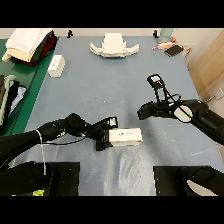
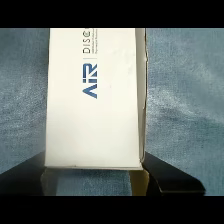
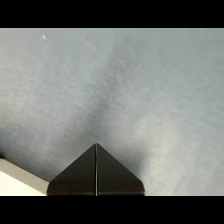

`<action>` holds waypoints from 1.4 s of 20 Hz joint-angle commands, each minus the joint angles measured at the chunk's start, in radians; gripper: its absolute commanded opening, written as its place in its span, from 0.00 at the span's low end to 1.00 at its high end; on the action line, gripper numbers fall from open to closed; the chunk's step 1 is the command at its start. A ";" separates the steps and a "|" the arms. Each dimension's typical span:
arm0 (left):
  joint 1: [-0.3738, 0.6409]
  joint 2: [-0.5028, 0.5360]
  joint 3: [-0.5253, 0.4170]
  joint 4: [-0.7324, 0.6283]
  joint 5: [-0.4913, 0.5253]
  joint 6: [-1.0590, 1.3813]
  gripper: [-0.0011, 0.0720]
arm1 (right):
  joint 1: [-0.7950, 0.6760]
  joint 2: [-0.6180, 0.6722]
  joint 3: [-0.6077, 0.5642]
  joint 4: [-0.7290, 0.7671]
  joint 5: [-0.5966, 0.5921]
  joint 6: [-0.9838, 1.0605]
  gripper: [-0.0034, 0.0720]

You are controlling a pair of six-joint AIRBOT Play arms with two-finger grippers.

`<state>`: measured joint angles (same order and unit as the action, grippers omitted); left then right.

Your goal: Fold the box.

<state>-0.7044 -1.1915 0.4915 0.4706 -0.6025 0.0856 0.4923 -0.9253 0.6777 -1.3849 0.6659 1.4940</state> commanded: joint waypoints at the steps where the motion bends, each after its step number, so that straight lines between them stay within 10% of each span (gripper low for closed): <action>1: 0.000 0.001 0.000 0.000 0.001 0.000 0.73 | -0.033 -0.089 0.092 -0.066 0.150 0.117 0.05; 13: 0.023 0.155 0.022 0.172 0.144 -0.254 0.73 | -0.037 -0.133 0.096 -0.078 0.154 0.260 0.05; 19: 0.422 0.296 0.022 0.546 0.144 -0.799 0.73 | -0.038 -0.133 0.096 -0.100 0.146 0.260 0.05; 28: 0.991 0.153 0.124 0.563 0.210 -0.861 0.73 | -0.037 -0.133 0.096 -0.080 0.146 0.260 0.05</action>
<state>0.1623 -0.9684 0.5632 1.0176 -0.4240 -0.7467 0.4549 -1.0576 0.7731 -1.4773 0.8120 1.7538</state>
